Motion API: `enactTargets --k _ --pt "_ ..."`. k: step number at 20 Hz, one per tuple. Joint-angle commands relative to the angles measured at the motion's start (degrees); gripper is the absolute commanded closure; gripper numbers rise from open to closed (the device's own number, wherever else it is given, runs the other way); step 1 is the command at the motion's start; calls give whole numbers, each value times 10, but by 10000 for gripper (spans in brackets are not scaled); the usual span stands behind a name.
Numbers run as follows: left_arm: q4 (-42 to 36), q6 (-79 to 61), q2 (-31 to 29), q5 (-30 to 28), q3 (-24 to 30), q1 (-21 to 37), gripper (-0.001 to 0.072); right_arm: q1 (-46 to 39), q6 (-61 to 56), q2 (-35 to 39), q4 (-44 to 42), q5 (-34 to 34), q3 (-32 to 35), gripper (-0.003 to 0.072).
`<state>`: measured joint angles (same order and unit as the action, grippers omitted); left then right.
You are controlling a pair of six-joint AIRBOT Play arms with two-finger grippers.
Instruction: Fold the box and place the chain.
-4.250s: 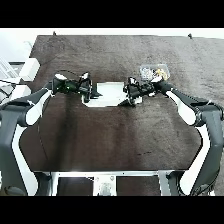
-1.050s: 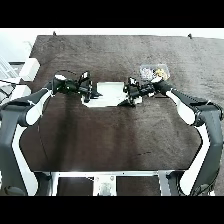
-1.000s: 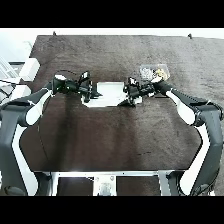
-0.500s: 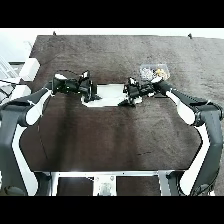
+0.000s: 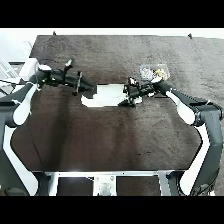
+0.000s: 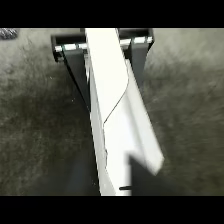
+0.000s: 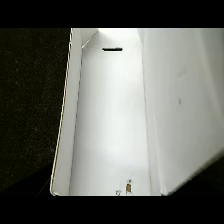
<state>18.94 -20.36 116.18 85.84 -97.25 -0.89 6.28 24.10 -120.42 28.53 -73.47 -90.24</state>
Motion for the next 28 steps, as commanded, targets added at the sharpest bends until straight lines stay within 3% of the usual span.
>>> enactTargets --k 1,9,14,17,23,28 --pt "-7 26 -19 75 -3 14 689 0 0 0 0 0 0 177" --pt "15 102 -74 -2 20 -62 695 0 0 0 0 0 0 177" --pt "31 113 -107 -101 82 -103 694 0 0 0 0 -1 0 177" --pt "49 126 -106 -211 118 -118 694 0 0 0 0 0 0 177" --pt "47 112 -101 -370 125 -120 693 0 0 0 0 0 0 177" --pt "49 106 -100 -404 121 -120 693 0 0 0 0 0 0 177"
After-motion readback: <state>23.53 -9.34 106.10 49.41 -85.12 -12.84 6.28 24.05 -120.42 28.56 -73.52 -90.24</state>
